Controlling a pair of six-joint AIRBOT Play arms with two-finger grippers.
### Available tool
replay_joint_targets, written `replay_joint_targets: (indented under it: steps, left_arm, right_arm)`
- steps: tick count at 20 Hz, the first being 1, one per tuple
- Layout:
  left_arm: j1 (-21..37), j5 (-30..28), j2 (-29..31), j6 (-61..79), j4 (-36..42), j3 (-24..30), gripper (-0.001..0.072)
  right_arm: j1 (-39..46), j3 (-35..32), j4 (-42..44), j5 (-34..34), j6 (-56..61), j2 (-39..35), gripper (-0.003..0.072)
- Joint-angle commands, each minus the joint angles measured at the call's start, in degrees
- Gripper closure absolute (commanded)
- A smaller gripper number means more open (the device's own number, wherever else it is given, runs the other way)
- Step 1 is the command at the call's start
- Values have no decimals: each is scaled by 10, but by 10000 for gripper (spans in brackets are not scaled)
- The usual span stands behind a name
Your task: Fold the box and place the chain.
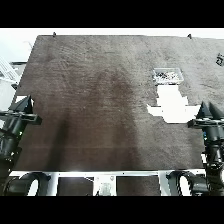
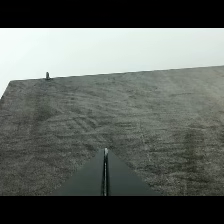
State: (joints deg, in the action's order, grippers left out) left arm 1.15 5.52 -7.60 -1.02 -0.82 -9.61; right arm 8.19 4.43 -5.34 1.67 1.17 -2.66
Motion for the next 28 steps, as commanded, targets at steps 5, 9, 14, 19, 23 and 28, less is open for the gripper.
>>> replay_joint_targets:
  steps: [5, 9, 14, 19, 23, 28]
  left_arm:
    - [0, 0, 0, 0, 0, 0, 687]
    - [1, 0, 0, 0, 0, 0, 687]
    - [0, 0, 0, 0, 0, 0, 687]
    - [1, 0, 0, 0, 0, 0, 687]
    - [0, -1, 0, 0, 0, 0, 687]
    - [0, 0, 0, 0, 0, 0, 687]
  right_arm:
    - [24, 142, -16, -19, -3, 206, 288]
    - [122, 264, -24, 98, 58, 433, 323]
    - [345, 301, -153, 348, 292, 537, 323]
    - [522, 340, -154, 465, 286, 545, 233]
    - [560, 486, -255, 594, 292, 696, 234]
    - [533, 692, -370, 689, 303, 886, 233]
